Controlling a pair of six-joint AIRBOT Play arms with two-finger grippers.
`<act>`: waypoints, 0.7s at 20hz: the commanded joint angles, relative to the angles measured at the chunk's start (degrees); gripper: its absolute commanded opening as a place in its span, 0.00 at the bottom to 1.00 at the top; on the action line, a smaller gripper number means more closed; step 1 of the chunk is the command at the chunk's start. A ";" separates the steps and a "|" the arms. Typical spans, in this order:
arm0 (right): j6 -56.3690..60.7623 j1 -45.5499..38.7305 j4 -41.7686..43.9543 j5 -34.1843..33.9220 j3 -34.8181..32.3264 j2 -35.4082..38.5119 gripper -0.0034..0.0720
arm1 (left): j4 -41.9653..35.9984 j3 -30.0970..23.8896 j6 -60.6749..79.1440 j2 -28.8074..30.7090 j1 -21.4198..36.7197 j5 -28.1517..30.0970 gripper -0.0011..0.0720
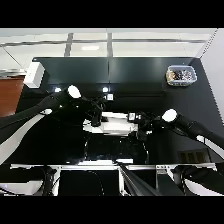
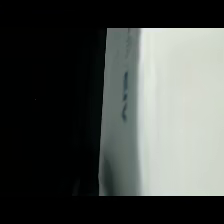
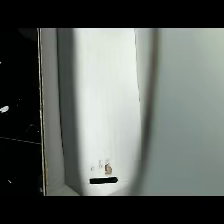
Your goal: Fold the box and place the chain.
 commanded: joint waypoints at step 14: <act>-0.70 0.04 -0.55 1.11 -0.02 -0.02 0.29 | -11.04 -5.05 -33.92 16.74 13.18 -30.16 0.05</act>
